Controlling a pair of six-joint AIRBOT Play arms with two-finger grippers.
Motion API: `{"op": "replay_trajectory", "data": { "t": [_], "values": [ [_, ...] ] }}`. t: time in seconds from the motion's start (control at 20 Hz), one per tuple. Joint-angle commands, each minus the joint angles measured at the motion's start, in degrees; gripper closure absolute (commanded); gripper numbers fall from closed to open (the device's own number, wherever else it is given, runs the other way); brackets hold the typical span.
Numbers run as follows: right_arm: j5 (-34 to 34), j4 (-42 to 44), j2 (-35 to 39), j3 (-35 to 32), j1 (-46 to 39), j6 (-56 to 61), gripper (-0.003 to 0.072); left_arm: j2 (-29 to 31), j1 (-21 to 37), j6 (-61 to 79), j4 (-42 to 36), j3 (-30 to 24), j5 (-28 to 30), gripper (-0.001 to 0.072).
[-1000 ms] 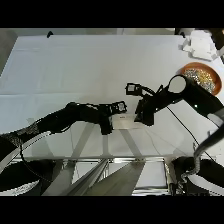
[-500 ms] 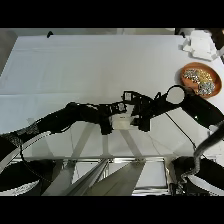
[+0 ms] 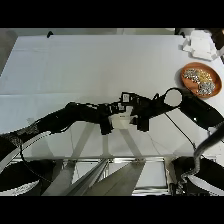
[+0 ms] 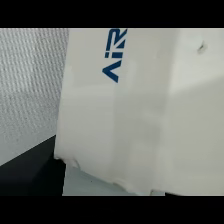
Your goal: Fold the box and place the chain.
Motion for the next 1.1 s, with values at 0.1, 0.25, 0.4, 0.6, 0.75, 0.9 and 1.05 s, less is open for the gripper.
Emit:
{"op": "replay_trajectory", "data": {
  "t": [0.1,0.25,0.4,0.6,0.75,0.9,1.05],
  "values": [
    [1.11,0.02,0.04,-0.02,0.04,0.72,0.0432,0.04,-0.02,0.11,-0.04,0.04,0.04,0.0313],
    [0.9,-1.42,0.07,-0.02,0.04,0.76,0.0434,0.04,-0.02,0.11,-0.07,0.04,0.04,0.0313],
    [-0.87,-3.87,0.42,0.0,0.0,3.19,0.0434,0.04,-0.02,0.11,-0.07,0.04,0.04,0.0313],
    [-1.84,-3.82,1.88,0.04,0.0,3.1,0.0434,0.04,-0.02,0.11,-0.07,0.02,0.04,0.0313],
    [-3.1,-3.56,2.99,0.04,0.0,3.08,0.0434,0.04,-0.02,0.11,-0.04,0.04,0.04,0.0313],
    [-5.62,-2.58,2.84,0.02,0.0,3.08,0.0436,0.04,-0.02,0.11,-0.07,0.04,0.04,0.0313],
    [-7.69,-0.76,2.49,0.02,0.0,2.67,0.0446,0.04,-0.02,0.11,-0.07,0.02,0.04,0.0313]
  ]
}}
